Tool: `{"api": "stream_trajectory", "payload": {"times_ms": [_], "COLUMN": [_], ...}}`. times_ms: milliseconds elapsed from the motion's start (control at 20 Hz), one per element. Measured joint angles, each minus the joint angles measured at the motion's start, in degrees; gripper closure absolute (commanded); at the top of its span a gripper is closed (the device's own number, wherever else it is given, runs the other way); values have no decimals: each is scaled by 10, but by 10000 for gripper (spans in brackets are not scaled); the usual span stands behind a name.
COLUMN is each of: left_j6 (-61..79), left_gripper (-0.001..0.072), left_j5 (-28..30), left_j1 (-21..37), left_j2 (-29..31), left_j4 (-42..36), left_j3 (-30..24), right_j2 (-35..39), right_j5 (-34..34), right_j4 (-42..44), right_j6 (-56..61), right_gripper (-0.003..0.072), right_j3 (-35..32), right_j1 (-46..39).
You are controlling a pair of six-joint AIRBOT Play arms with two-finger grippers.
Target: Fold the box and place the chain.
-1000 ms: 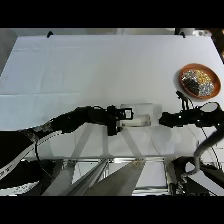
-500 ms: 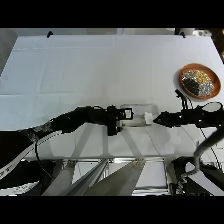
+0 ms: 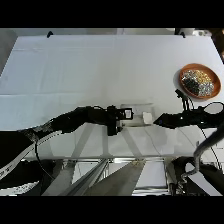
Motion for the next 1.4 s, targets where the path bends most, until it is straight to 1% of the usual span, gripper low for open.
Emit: {"api": "stream_trajectory", "payload": {"times_ms": [300,450,500,550,600,650,700,900,1050,1100,1350,1400], "left_j6": [0,0,0,0,0,0,0,0,0,0,0,0], "left_gripper": [455,455,455,455,455,455,455,455,455,455,455,455], "left_j5": [0,0,0,0,0,0,0,0,0,0,0,0], "left_j1": [0,0,0,0,0,0,0,0,0,0,0,0], "left_j2": [0,0,0,0,0,0,0,0,0,0,0,0], "left_j4": [0,0,0,0,0,0,0,0,0,0,0,0], "left_j3": [0,0,0,0,0,0,0,0,0,0,0,0], "right_j2": [26,30,30,30,31,31,31,31,31,31,30,30], "right_j5": [4,-6,-12,-21,-29,-38,-46,-74,-88,-91,-104,-105], "right_j4": [1,2,0,-3,-5,-7,-8,-11,-18,-23,-87,-89], "right_j6": [5,6,6,6,6,6,7,21,40,50,132,134], "right_gripper": [388,380,349,341,298,197,165,171,192,229,234,234], "right_j3": [0,0,0,0,0,0,0,2,14,21,52,52], "right_j1": [2,12,19,27,35,43,52,87,118,129,194,196]}}
